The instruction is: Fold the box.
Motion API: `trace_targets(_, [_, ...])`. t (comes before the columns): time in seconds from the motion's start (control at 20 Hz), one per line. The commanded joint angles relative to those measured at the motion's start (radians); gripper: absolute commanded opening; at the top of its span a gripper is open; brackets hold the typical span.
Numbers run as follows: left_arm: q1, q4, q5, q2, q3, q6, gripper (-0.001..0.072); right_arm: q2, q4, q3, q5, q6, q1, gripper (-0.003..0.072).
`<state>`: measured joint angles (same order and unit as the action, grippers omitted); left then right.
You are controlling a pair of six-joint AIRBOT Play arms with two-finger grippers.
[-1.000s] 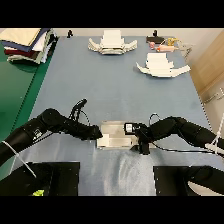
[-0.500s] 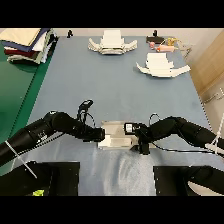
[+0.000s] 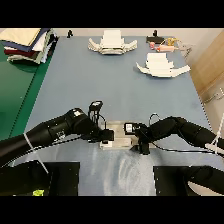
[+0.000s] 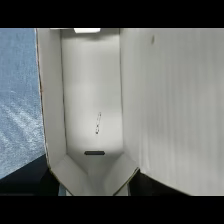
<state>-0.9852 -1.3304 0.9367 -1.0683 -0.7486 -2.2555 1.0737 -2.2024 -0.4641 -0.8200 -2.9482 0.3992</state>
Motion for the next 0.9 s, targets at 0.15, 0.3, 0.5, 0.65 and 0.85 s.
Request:
trace_targets(0.15, [-0.089, -0.185, 0.197, -0.127, -0.132, -0.216, 0.0362, -0.001, 0.000, 0.000, 0.000, 0.000, 0.000, 0.0445])
trace_targets(0.3, [-0.115, -0.220, 0.254, -0.187, -0.180, -0.249, 0.0362, -0.001, 0.000, 0.000, 0.000, 0.000, 0.000, 0.0445])
trace_targets(0.5, [-0.145, -0.227, 0.315, -0.277, -0.249, -0.251, 0.0362, -0.001, 0.000, 0.000, 0.000, 0.000, 0.000, 0.0446])
trace_targets(0.65, [-0.163, -0.245, 0.356, -0.340, -0.290, -0.252, 0.0362, -0.001, 0.000, 0.000, 0.000, 0.000, 0.000, 0.0445])
trace_targets(0.85, [-0.168, -0.273, 0.379, -0.374, -0.329, -0.274, 0.0362, -0.001, 0.000, 0.000, 0.000, 0.000, 0.000, 0.0445])
